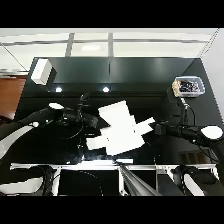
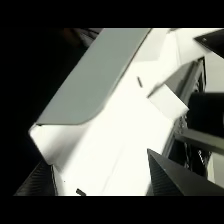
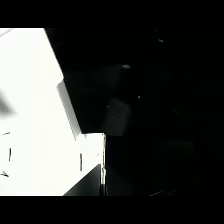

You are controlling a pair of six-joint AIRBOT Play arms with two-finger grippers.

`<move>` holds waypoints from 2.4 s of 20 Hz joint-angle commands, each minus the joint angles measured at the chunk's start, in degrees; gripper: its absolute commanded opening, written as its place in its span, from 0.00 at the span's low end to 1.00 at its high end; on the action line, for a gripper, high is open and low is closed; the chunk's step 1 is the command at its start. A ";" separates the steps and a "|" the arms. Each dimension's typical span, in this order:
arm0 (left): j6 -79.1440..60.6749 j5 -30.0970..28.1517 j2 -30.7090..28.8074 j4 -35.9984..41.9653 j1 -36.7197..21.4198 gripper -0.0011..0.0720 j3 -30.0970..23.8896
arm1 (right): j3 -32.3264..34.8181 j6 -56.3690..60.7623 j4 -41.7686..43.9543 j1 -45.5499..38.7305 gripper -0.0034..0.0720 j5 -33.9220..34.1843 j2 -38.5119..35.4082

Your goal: Fold the box and place the chain.

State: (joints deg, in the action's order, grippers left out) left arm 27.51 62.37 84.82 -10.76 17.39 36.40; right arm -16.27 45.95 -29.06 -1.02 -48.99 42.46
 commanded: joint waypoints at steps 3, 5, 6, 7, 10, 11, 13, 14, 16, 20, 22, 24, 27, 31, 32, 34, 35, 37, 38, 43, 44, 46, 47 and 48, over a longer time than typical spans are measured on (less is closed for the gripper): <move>-6.56 5.64 2.29 -6.73 0.04 0.68 2.23 | 0.04 0.04 -0.74 0.04 0.06 -0.07 -0.04; -7.17 5.60 2.29 -6.84 0.17 0.67 2.23 | 0.04 0.04 -1.51 0.04 0.06 -0.07 -0.04; -8.61 5.55 2.29 -6.71 0.26 0.66 2.25 | 0.04 0.07 -1.62 0.04 0.06 -0.07 -0.04; -9.29 5.35 2.32 -6.75 0.31 0.61 2.43 | 0.04 0.07 -1.62 0.04 0.06 -0.07 -0.04; -9.33 5.29 2.56 -6.82 0.46 0.56 3.76 | 0.04 0.07 -1.62 0.04 0.06 -0.07 -0.04; -9.31 5.25 2.93 -6.78 0.61 0.56 4.35 | 0.04 0.07 -1.62 0.04 0.06 -0.07 -0.04; -9.29 5.64 4.42 -6.93 1.79 0.56 5.84 | 0.04 0.07 -1.62 0.07 0.06 -0.07 -0.04; -9.25 5.99 5.25 -7.34 2.47 0.56 6.54 | 0.04 0.07 -1.62 0.04 0.06 -0.07 -0.04; -9.22 6.19 6.14 -9.33 3.41 0.56 7.23 | 0.04 0.07 -1.62 0.04 0.06 -0.15 -0.04; -9.03 5.97 6.16 -11.74 3.69 0.38 7.23 | 0.04 0.07 -1.62 0.04 0.06 -0.26 -0.04; -9.05 5.75 6.16 -11.74 3.69 0.26 7.23 | 0.04 0.07 -1.62 0.07 0.06 -0.26 -0.04; -9.11 5.77 6.16 -11.76 3.69 0.10 7.23 | 0.04 0.07 -1.62 0.04 0.06 -0.26 -0.04; -9.14 5.88 6.08 -11.76 3.69 0.05 7.23 | -0.02 0.07 -1.88 0.00 0.07 -0.26 -0.04; -9.14 6.47 3.67 -14.82 3.72 0.05 7.23 | -4.31 1.84 -8.57 -1.77 0.65 -7.30 -0.04; -9.11 6.54 2.45 -16.15 3.72 0.05 7.23 | -6.82 1.81 -12.90 -2.86 0.65 -10.21 -0.04; -9.09 6.25 -1.20 -19.12 3.96 0.05 7.21 | -11.80 1.79 -21.88 -4.66 0.65 -13.86 -0.04; -8.98 6.19 -3.56 -19.74 4.33 0.05 7.19 | -13.81 1.79 -25.88 -4.98 0.65 -14.45 -0.04; -9.22 4.02 -8.13 -21.11 6.38 0.05 7.08 | -16.17 1.77 -30.23 -4.94 0.65 -14.43 -0.04; -9.99 1.05 -10.12 -23.41 8.22 0.05 7.08 | -16.26 1.77 -29.97 -4.94 0.65 -13.16 -0.04; -20.50 -9.94 -10.16 -32.11 14.27 0.05 7.08 | -16.26 1.79 -28.85 -4.94 0.65 -6.62 -0.04; -21.92 -11.06 -9.29 -32.13 14.29 0.05 7.08 | -16.24 1.79 -27.93 -4.94 0.65 -6.60 -0.04; -26.12 -13.73 -7.72 -32.11 14.29 0.05 7.08 | -16.26 1.79 -26.43 -4.94 0.65 -6.69 -0.04; -27.89 -15.61 -7.28 -32.04 14.43 0.05 7.08 | -16.26 1.79 -26.10 -4.94 0.65 -6.21 -0.04; -28.79 -17.97 -7.08 -32.06 14.45 0.05 7.08 | -16.24 1.79 -26.08 -4.92 0.65 -5.44 -0.04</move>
State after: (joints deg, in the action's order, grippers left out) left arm 4.05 51.05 76.73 -41.71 31.24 43.48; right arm -32.40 47.79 -55.94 -5.91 -56.23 42.46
